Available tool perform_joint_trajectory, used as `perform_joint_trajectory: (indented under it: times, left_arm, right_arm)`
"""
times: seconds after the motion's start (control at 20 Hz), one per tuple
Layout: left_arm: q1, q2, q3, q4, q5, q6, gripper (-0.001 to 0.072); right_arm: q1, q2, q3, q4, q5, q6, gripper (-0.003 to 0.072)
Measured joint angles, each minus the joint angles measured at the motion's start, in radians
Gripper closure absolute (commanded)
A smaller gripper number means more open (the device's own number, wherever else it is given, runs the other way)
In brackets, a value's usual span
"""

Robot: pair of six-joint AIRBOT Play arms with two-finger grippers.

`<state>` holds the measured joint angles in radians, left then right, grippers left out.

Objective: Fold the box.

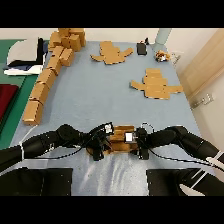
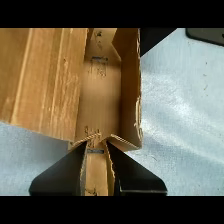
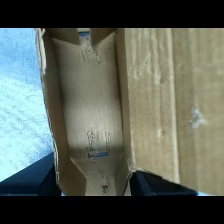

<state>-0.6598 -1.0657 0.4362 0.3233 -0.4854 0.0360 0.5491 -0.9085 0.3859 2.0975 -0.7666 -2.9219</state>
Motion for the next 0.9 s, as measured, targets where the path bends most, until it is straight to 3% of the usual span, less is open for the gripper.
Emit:
perform_joint_trajectory:
  times: [0.1, 0.2, 0.35, 0.4, 0.45, 0.9]
  left_arm:
    - [-0.002, 0.000, 0.000, -0.007, 0.007, -0.001, 0.0520]
    - [-0.002, 0.000, 0.000, -0.012, 0.009, -0.002, 0.0201]
    - [-0.002, -0.003, 0.000, -0.023, 0.010, -0.002, 0.0195]
    - [-0.002, -0.007, 0.000, -0.030, 0.010, -0.002, 0.0091]
    - [-0.002, -0.013, 0.000, -0.039, 0.010, -0.002, 0.0044]
    - [-0.002, -0.042, 0.001, -0.080, 0.005, -0.003, 0.0042]
  right_arm:
    - [0.000, 0.000, 0.000, 0.000, 0.000, 0.000, 0.0175]
    - [0.000, 0.000, 0.000, 0.000, 0.000, 0.000, 0.0175]
    - [0.000, 0.000, 0.000, 0.000, 0.000, 0.000, 0.0175]
    - [0.000, 0.000, 0.000, 0.000, 0.000, 0.000, 0.0175]
    - [0.000, 0.000, 0.000, 0.000, 0.000, 0.000, 0.0175]
    - [0.000, 0.001, 0.000, -0.001, 0.000, 0.000, 0.0175]
